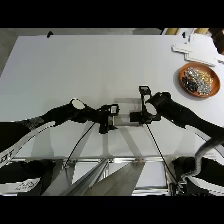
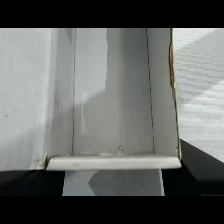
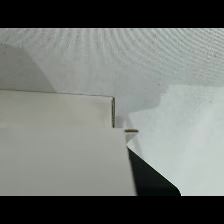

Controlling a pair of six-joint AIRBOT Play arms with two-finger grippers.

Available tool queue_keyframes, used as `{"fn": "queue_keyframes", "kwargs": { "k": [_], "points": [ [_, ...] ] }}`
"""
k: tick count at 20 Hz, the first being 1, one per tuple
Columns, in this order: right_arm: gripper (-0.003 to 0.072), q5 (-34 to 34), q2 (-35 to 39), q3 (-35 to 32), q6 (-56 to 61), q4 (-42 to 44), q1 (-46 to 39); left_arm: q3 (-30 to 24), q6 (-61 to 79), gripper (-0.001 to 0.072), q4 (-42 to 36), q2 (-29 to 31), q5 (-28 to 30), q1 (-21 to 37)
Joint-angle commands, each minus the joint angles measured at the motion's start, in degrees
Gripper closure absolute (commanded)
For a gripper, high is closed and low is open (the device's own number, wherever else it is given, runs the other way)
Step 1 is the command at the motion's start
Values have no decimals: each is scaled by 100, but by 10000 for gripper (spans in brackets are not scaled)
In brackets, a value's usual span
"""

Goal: Fold the box and place the chain.

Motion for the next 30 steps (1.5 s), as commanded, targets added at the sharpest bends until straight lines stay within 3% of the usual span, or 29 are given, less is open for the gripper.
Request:
{"fn": "queue_keyframes", "kwargs": {
  "k": [1,2,3,4,5,11,12,14,17,20,23,25,26,27,30],
  "points": [
    [668,90,-59,2,35,26,15,-2,2,503,-7,2,9,-2],
    [666,83,-59,2,35,26,15,-2,2,503,-7,2,9,-2],
    [593,66,-59,2,35,26,15,-2,2,503,-7,2,9,-2],
    [455,68,-59,2,35,24,15,-2,2,503,-7,2,9,-2],
    [449,74,-59,2,35,-7,13,-2,2,503,-4,2,9,-2],
    [477,103,-61,2,227,-61,-116,-2,2,503,-7,2,-4,-2],
    [525,101,-61,2,227,-61,-133,-2,2,503,-4,2,-9,-2],
    [549,96,-92,2,225,-52,-133,-2,2,503,-4,2,-7,-2],
    [667,210,-229,2,205,-7,-129,-2,2,503,-4,2,-9,-2],
    [665,205,-245,2,201,-15,-103,-2,2,503,-4,2,-9,-2],
    [464,245,-66,2,-315,-61,-103,-2,2,503,-4,2,-9,-2],
    [430,365,269,4,-772,-273,-105,-2,0,503,0,2,-9,-2],
    [340,463,492,28,-1110,-352,-111,-2,2,503,0,2,-13,-2],
    [300,640,761,114,-1681,-372,-111,-2,2,503,2,2,-7,-2],
    [300,1215,1357,879,-2347,-402,-444,-2,2,503,0,2,-9,-2]
  ]
}}
